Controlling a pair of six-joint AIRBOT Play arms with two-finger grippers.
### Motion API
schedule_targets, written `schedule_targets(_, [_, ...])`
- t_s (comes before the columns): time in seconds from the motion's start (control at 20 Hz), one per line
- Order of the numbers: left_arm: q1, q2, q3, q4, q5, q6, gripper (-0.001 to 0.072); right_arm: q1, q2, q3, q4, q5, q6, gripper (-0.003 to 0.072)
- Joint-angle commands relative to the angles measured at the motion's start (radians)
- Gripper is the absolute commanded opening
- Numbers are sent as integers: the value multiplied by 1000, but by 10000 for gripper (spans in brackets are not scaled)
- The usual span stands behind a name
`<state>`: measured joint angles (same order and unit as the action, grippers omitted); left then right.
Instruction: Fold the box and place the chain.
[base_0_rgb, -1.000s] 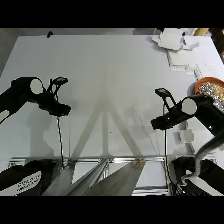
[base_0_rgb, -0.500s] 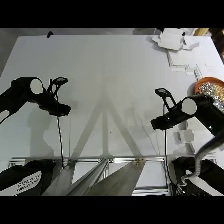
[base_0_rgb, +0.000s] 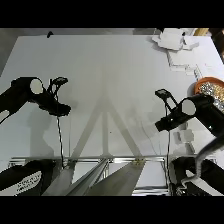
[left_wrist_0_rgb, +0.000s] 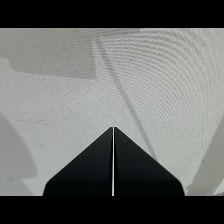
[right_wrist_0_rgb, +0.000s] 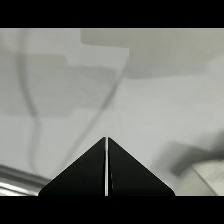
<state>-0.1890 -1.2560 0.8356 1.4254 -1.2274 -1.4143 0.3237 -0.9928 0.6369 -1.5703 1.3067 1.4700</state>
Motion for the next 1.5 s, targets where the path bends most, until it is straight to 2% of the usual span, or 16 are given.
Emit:
schedule_targets(0.0, [1,0,-1,0,0,0,9,-12,24,0,-366,121,-49,13])
schedule_targets(0.05, [1,0,-1,0,0,0,9,-45,45,0,-441,107,-26,13])
schedule_targets(0.15, [1,0,-1,0,0,0,9,-165,92,0,-488,68,-31,13])
schedule_targets(0.35, [1,0,-1,0,0,0,9,-531,135,0,-500,-8,-198,23])
schedule_targets(0.4, [1,0,-1,0,0,0,9,-623,134,0,-500,-47,-218,143])
schedule_targets(0.45, [1,0,-1,0,0,0,9,-722,134,0,-488,-111,-216,382])
schedule_targets(0.5, [1,0,-1,0,0,0,9,-805,134,0,-477,-171,-202,539])
schedule_targets(0.7, [1,0,-1,0,0,0,9,-1041,90,0,-446,-301,-196,535])
schedule_targets(0.85, [1,0,-1,0,0,0,9,-1096,41,3,-457,-349,-222,516])
schedule_targets(1.05, [1,0,-1,0,0,0,9,-1158,-71,3,-460,-347,-252,501])
schedule_targets(1.15, [1,0,-1,0,0,0,9,-1163,-121,3,-459,-352,-286,407])
schedule_targets(1.25, [1,0,-1,0,0,0,9,-1160,-128,3,-412,-396,-327,371])
schedule_targets(1.3, [1,0,-1,0,0,0,9,-1160,-128,3,-391,-413,-343,315])
schedule_targets(1.45, [1,0,-1,0,0,0,9,-1160,-128,3,-358,-431,-380,275])
